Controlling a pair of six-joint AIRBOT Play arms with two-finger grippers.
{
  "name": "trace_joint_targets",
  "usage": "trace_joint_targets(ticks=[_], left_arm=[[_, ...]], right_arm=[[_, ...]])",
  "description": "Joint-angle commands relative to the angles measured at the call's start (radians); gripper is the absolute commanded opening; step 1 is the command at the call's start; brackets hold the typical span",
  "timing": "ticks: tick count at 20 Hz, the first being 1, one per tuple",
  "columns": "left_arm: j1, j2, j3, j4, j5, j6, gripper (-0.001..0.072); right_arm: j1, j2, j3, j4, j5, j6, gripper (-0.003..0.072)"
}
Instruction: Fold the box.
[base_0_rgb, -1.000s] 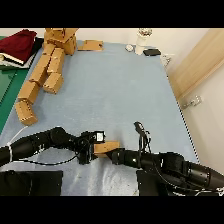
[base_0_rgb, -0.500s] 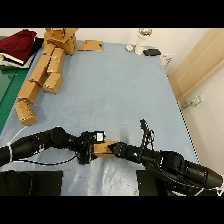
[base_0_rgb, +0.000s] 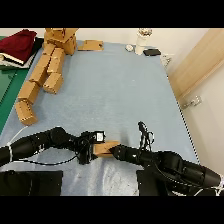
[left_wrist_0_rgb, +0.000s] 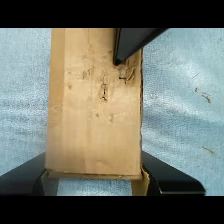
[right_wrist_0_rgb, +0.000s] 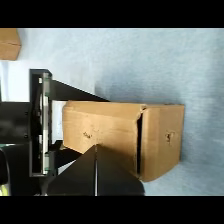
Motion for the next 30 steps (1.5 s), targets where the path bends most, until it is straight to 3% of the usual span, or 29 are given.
trace_joint_targets(ticks=[1, 7, 11, 13, 16, 19, 23, 30], left_arm=[[0.001, 0.000, 0.001, 0.000, 0.000, 0.000, 0.0489], [0.001, 0.000, 0.001, 0.000, 0.000, 0.000, 0.0489], [0.001, 0.000, 0.001, 0.000, 0.000, 0.000, 0.0488], [0.001, 0.000, 0.001, 0.000, 0.000, 0.000, 0.0488], [0.001, 0.000, 0.001, 0.000, 0.000, 0.000, 0.0488], [0.001, 0.000, 0.001, 0.000, 0.000, 0.000, 0.0488], [0.001, 0.000, 0.001, 0.000, 0.000, 0.000, 0.0489], [0.001, 0.000, 0.001, 0.000, 0.011, 0.001, 0.0488]], right_arm=[[0.001, -0.042, 0.000, 0.001, -0.017, -0.003, 0.0002], [0.001, -0.061, 0.002, 0.001, -0.014, -0.003, 0.0003], [0.000, 0.007, 0.063, -0.015, -0.029, -0.084, 0.0003], [-0.008, 0.044, 0.123, -0.120, -0.169, -0.081, 0.0003], [-0.053, 0.052, 0.222, -0.328, -0.516, -0.078, 0.0004], [-0.133, 0.027, 0.283, -0.398, -0.661, -0.083, 0.0004], [-0.228, -0.028, 0.309, -0.334, -0.662, -0.083, 0.0005], [-0.232, -0.039, 0.310, -0.317, -0.662, -0.082, 0.0005]])
